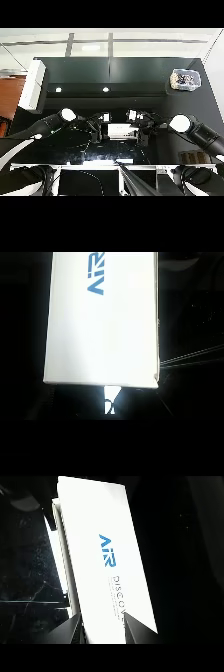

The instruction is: Fold the box and place the chain.

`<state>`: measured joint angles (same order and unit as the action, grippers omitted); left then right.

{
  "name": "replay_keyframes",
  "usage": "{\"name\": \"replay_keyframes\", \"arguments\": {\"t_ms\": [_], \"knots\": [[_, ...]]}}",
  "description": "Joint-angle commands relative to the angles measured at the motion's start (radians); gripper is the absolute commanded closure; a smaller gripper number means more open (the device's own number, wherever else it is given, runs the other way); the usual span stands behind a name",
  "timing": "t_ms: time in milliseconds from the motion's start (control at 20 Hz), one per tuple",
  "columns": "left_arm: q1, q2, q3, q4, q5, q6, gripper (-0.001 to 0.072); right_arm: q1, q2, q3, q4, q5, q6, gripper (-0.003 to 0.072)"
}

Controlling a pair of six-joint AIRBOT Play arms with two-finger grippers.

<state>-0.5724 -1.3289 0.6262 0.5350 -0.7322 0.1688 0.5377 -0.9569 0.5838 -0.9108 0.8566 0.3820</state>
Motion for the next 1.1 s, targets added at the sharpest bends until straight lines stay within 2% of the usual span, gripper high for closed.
{"name": "replay_keyframes", "arguments": {"t_ms": [0, 750, 900, 1050], "knots": [[0.0, 0.0, 0.0, 0.0, 0.0, -0.001, 0.0314, 0.0, -0.001, 0.0, 0.0, 0.016, 0.013, 0.0386], [0.0, 0.0, 0.0, 0.0, 0.0, -0.001, 0.0313, 0.0, -0.047, -0.005, 0.002, 0.022, 0.037, 0.0385], [0.0, 0.0, 0.0, 0.0, 0.0, -0.001, 0.0314, -0.001, -0.036, 0.002, 0.001, 0.034, 0.108, 0.0384], [0.0, 0.0, 0.0, 0.0, 0.0, -0.001, 0.0313, -0.005, 0.035, 0.017, 0.001, 0.055, 0.242, 0.0384]]}}
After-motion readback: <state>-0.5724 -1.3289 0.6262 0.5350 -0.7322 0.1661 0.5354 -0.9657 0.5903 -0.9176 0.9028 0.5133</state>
